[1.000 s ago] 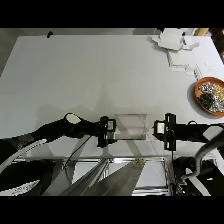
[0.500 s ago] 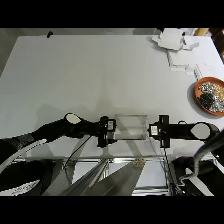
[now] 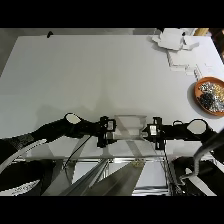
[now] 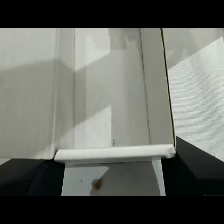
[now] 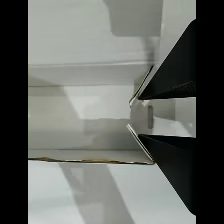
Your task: Fold the box and place the chain.
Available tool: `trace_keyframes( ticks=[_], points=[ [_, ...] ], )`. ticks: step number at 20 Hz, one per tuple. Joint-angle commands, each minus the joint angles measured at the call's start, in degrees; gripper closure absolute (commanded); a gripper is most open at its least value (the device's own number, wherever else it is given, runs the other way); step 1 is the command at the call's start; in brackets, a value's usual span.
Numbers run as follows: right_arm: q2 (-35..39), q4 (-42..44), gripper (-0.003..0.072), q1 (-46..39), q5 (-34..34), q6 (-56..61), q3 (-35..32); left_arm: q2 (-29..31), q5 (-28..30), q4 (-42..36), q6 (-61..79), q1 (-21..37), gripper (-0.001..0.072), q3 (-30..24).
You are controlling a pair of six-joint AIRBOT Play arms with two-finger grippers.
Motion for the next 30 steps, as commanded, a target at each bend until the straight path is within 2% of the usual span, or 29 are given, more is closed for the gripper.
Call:
trace_keyframes(
  ticks=[1,2,5,7,10,12,13,15,16,17,19,22,26,28,30],
  points=[
    [-0.6,5.9,0.0466,0.0,0.3,-4.7,-1.1,0.0,0.0,-0.1,0.0,0.0,0.0438,0.0],
    [-0.6,6.0,0.0449,0.0,0.1,-4.8,-1.4,0.0,0.0,-0.1,0.0,0.0,0.0438,0.0],
    [-0.6,6.4,0.0204,0.0,-3.1,-4.7,-3.3,0.0,0.0,-0.1,0.0,0.0,0.0438,0.0],
    [-0.6,8.0,0.0204,0.0,-4.7,-4.7,-4.4,0.0,0.0,-0.1,0.0,0.0,0.0438,0.0],
    [2.0,5.9,0.0212,0.0,-2.8,-0.6,-4.3,0.0,0.0,-0.1,0.0,0.0,0.0438,0.0],
    [6.6,-3.7,0.0298,-0.3,-1.7,8.3,-2.9,0.0,0.0,-0.1,0.0,0.0,0.0438,0.0],
    [8.5,-9.3,0.0314,-2.2,1.4,13.3,-1.2,0.0,0.0,-0.1,0.0,0.0,0.0438,0.0],
    [10.8,-14.8,0.0541,-5.5,4.5,20.4,2.3,0.0,0.0,-0.1,0.0,0.0,0.0438,0.0],
    [11.1,-13.8,0.0618,-7.1,6.2,23.1,4.3,0.0,0.0,-0.2,0.0,0.0,0.0438,0.0],
    [11.1,-11.5,0.0658,-9.0,9.1,25.2,6.4,0.0,0.0,-0.1,0.0,0.0,0.0438,0.0],
    [11.1,-7.8,0.0667,-13.0,12.5,29.1,9.4,0.0,0.0,-0.1,0.0,0.0,0.0438,0.0],
    [10.6,-7.9,0.0667,-18.8,8.3,42.8,10.3,0.0,0.0,-0.2,0.0,0.0,0.0438,0.0],
    [5.2,-17.9,0.0667,-23.0,8.8,58.6,10.2,0.0,0.0,-0.1,0.0,0.0,0.0438,0.0],
    [1.1,-22.9,0.0668,-23.0,11.2,62.2,10.2,0.0,0.0,-0.2,0.0,0.0,0.0438,0.0],
    [-2.8,-22.8,0.0668,-23.0,13.0,63.8,10.2,0.0,0.0,-0.2,0.0,0.0,0.0438,0.0]
  ],
)
